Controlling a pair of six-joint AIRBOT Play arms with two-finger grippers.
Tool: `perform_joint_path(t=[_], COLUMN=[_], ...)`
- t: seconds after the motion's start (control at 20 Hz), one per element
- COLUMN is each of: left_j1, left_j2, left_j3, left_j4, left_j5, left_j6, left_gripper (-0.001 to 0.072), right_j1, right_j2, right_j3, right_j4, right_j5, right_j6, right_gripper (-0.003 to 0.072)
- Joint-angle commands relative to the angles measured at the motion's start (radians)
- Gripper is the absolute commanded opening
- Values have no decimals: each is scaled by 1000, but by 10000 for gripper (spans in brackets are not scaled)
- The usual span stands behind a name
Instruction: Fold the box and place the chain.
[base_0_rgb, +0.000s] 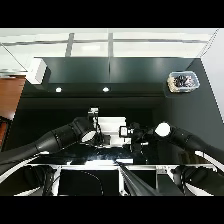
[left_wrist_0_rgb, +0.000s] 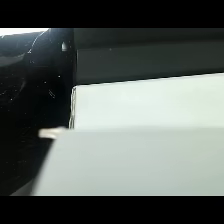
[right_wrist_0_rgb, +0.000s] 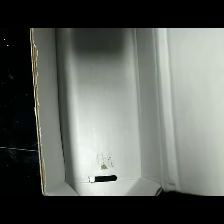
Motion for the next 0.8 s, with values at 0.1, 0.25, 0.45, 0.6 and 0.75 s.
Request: perform_joint_path(t=[0.1,0.25,0.45,0.6,0.75], left_j1=[-3,5,34,35,34], left_j2=[-3,-3,-3,-3,-4], left_j3=[2,2,2,2,2], left_j4=[30,34,33,30,25], left_j5=[-7,-10,-8,22,-1], left_j6=[-37,-39,-41,-47,-46], left_gripper=[277,277,276,254,197], right_j1=[0,0,0,0,0], right_j2=[0,0,0,0,0], right_j3=[0,0,0,0,0], right_j4=[0,0,0,0,0], right_j5=[1,1,1,1,1], right_j6=[0,0,0,0,0], right_gripper=[482,481,481,481,482])
